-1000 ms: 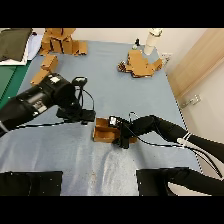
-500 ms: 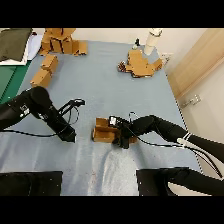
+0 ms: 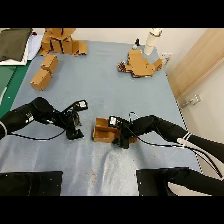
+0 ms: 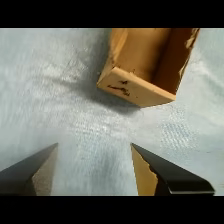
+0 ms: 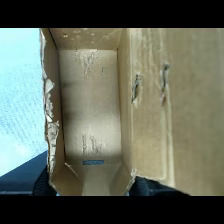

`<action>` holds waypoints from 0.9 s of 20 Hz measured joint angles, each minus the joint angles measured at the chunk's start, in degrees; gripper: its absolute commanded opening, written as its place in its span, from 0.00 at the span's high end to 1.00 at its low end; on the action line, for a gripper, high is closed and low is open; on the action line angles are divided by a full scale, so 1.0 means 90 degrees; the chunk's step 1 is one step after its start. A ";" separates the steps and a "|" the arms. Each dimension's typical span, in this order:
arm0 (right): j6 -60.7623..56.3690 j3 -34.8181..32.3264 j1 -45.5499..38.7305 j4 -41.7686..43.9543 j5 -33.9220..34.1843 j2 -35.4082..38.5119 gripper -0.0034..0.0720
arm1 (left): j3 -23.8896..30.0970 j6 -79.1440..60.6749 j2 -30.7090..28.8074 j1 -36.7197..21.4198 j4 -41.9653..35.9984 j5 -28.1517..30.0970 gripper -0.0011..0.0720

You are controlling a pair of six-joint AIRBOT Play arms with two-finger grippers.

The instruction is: Fold the box.

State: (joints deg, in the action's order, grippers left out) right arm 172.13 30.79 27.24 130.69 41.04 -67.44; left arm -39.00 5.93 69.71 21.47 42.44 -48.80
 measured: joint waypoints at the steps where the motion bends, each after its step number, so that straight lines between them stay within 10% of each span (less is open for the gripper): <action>1: 0.0000 0.0000 0.0000 0.0002 0.0000 0.0000 0.29 | 0.0010 -0.0408 0.0056 0.0061 -0.0141 0.0032 0.04; 18: -0.0002 0.0000 0.0000 0.0002 0.0000 0.0000 0.29 | 0.0010 -0.2543 0.0590 0.0930 -0.1379 0.0651 0.02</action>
